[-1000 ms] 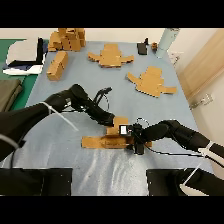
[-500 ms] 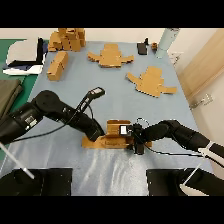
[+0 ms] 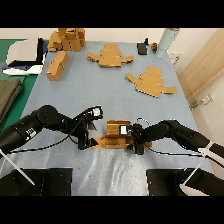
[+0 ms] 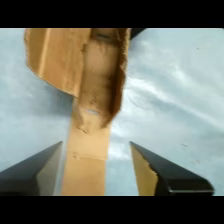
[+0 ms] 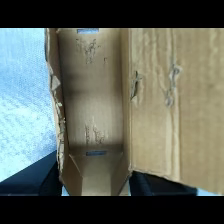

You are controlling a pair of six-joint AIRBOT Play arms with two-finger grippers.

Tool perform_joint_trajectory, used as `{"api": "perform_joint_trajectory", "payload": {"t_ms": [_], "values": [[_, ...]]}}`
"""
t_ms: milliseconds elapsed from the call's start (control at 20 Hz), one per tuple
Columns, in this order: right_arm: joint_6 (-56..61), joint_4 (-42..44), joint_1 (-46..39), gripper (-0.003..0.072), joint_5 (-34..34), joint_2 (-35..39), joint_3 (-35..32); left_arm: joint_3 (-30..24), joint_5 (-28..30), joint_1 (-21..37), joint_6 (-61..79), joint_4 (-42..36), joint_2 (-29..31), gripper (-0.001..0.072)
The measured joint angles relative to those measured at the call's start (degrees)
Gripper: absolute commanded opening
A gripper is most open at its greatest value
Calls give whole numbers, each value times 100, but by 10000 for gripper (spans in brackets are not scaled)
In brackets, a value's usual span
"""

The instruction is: Fold the box.

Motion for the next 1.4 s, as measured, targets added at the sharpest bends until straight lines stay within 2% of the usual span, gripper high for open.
{"api": "perform_joint_trajectory", "payload": {"t_ms": [150, 350, 450, 500, 550, 750, 800, 850, 1400], "values": [[-2, 0, 0, 530, 0, 0, 0, -227, 400, 94, 1014, -452, -225, 667], [-2, 0, 0, 530, 0, 0, 0, -323, 592, 101, 1716, -763, -726, 664], [-2, 0, 0, 530, 0, 0, 0, -343, 590, 26, 1989, -903, -911, 638], [-2, 0, 0, 530, 0, 0, 0, -348, 579, -7, 2079, -931, -984, 500], [-2, 0, 0, 530, 0, 0, 0, -354, 570, -37, 2164, -968, -1051, 427], [-2, 0, 0, 530, 0, 0, 0, -352, 562, -168, 2376, -1217, -1246, 400], [-2, 0, 0, 530, 0, 0, 0, -345, 581, -219, 2428, -1292, -1283, 353], [-2, 0, 0, 530, 0, 0, 0, -339, 658, -269, 2461, -1362, -1318, 223], [0, -2, 0, 530, -2, 0, 0, -326, 1117, -577, 2610, -1755, -1447, 226]]}}
